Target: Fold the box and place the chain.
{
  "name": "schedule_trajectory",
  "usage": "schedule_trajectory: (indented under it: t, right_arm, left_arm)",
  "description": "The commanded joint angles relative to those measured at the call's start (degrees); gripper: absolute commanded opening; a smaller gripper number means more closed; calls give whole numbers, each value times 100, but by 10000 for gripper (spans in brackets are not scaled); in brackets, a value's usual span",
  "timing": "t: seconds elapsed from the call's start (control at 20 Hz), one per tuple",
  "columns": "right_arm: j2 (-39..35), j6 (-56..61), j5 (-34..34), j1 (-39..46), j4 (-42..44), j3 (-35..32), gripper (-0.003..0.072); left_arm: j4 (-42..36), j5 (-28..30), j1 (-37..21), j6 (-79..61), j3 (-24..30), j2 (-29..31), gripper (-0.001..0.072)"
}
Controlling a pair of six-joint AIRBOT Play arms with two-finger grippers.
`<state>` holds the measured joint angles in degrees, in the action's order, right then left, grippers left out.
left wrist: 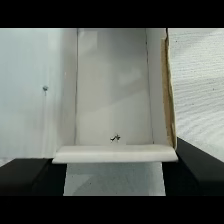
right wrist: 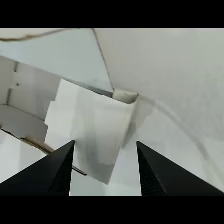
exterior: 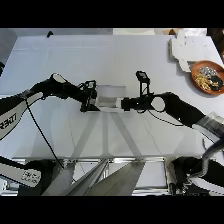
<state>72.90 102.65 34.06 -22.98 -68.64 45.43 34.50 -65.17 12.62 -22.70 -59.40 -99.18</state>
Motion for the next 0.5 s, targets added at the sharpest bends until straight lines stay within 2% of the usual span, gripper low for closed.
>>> schedule_trajectory:
  t: [0.0,0.15,0.45]
  right_arm:
    - [223,424,496,-116,-343,273,402]
    - [223,691,232,-245,-361,402,402]
    - [236,710,243,-345,-358,452,400]
  left_arm:
    - [-2,2,-2,2,-2,-2,331]
    - [-2,0,-2,2,-2,-2,331]
    - [0,0,-2,4,-2,-2,331]
